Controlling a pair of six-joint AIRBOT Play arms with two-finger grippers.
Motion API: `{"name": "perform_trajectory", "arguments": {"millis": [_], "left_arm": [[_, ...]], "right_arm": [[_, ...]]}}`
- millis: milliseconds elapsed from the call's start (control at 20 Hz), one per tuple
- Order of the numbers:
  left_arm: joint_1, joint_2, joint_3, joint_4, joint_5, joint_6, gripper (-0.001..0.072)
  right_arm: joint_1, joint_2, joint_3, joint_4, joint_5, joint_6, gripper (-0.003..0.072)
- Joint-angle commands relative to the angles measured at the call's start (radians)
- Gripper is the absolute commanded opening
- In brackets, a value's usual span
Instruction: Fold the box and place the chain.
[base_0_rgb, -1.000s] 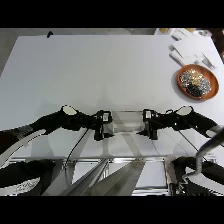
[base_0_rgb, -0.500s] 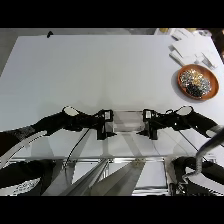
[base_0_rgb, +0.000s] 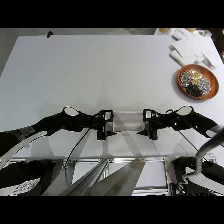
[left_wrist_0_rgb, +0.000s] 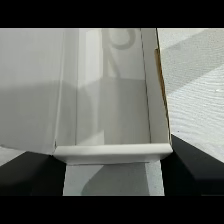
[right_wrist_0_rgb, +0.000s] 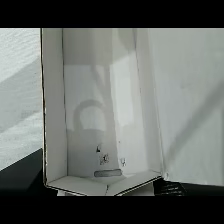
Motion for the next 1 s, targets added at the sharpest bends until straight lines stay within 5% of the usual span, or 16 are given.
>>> {"name": "perform_trajectory", "arguments": {"millis": [0,850,900,950], "left_arm": [[0.000,0.000,0.001,-0.002,0.005,-0.003,0.0071],[0.000,0.000,0.001,-0.002,0.005,-0.003,0.0070],[0.000,0.000,0.001,-0.002,0.005,-0.003,0.0070],[0.000,0.000,0.001,-0.002,0.005,-0.003,0.0070]], "right_arm": [[0.000,0.001,0.001,0.000,0.000,0.000,0.0397],[0.000,0.001,0.001,-0.012,0.003,0.003,0.0399],[0.000,0.001,0.001,-0.027,0.000,0.004,0.0419],[0.000,0.001,0.001,-0.029,-0.001,0.004,0.0528]]}}
